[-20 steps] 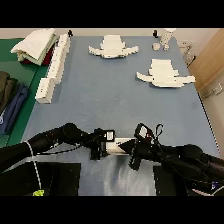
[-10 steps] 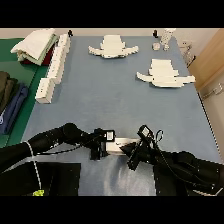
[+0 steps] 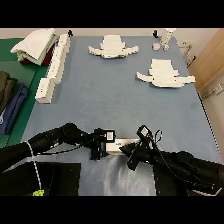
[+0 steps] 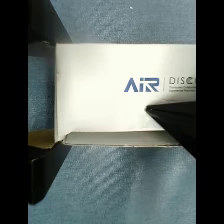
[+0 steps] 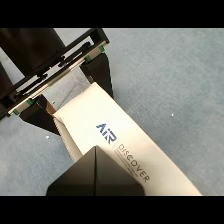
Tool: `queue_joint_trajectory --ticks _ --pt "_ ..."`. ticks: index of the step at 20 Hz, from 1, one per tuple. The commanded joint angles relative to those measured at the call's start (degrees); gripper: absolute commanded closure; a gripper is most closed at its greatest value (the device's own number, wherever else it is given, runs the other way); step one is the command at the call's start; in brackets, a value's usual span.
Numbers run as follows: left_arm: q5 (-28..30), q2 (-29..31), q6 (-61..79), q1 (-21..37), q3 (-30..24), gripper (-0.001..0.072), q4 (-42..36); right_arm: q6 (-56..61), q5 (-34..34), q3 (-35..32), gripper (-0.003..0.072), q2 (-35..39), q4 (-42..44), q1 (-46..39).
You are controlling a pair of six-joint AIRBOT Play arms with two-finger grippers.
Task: Fold the box.
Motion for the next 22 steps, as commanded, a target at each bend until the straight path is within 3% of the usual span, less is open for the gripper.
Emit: queue_joint_trajectory --ticks 1,6,12,18,22 --pt "0.0 0.0 0.0 0.0 0.0 0.0213 -0.1 0.0 -0.3 0.4 0.0683 2.1 -3.6 -0.3" --pt "0.0 0.0 0.0 0.0 0.0 0.0213 -0.1 0.0 -4.1 3.5 0.0682 5.9 -11.8 -4.5" --pt "0.0 0.0 0.0 0.0 0.0 0.0213 -0.1 0.2 -30.4 18.9 0.0682 2.6 -29.2 -17.9" --pt "0.0 0.0 0.0 0.0 0.0 0.0213 -0.1 0.2 -53.5 41.4 0.0683 -11.3 -33.5 -37.6" --pt "0.0 0.0 0.0 0.0 0.0 0.0213 -0.1 -1.6 -61.7 50.3 0.0684 -24.1 -31.9 -47.0"
